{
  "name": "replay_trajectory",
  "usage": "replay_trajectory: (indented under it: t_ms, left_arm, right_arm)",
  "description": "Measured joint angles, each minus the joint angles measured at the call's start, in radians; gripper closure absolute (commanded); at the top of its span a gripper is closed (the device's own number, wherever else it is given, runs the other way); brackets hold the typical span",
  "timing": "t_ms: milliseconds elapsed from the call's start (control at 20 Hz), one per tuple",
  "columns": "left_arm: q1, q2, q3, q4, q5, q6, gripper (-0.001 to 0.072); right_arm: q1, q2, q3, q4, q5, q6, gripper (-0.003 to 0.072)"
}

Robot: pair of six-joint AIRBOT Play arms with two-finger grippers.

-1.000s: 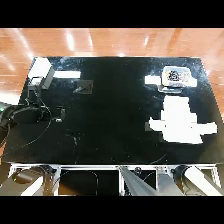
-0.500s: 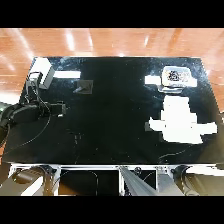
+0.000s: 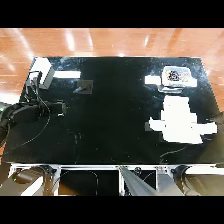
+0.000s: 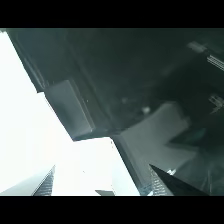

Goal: Fold the box and place the chain.

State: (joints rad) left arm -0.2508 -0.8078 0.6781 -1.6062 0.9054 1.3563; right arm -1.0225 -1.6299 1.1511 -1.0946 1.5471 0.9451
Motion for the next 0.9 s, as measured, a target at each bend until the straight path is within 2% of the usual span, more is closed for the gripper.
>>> replay_trajectory:
  t_ms: [450,500,600,650,700,900]
  left_arm:
    - [0.000,0.000,0.000,0.000,-0.001,0.000,0.0084]
    - [0.000,0.000,0.000,0.000,-0.001,0.001,0.0084]
    - [0.000,0.000,0.000,0.000,-0.002,0.000,0.0084]
    - [0.000,0.000,0.000,0.000,-0.002,0.001,0.0084]
    - [0.000,0.000,0.000,0.000,-0.004,0.001,0.0084]
    - [0.000,0.000,0.000,0.000,-0.017,0.001,0.0084]
  right_arm:
    - [0.094,-0.006,-0.046,-0.076,0.035,0.005,-0.0028]
    - [0.105,-0.006,-0.048,-0.080,0.038,0.005,0.0009]
    - [0.124,-0.008,-0.050,-0.090,0.041,0.005,0.0421]
    - [0.132,-0.007,-0.050,-0.094,0.047,0.005,0.0598]
    - [0.140,-0.008,-0.050,-0.097,0.051,0.005,0.0673]
    - [0.154,-0.006,-0.050,-0.109,0.072,-0.005,0.0655]
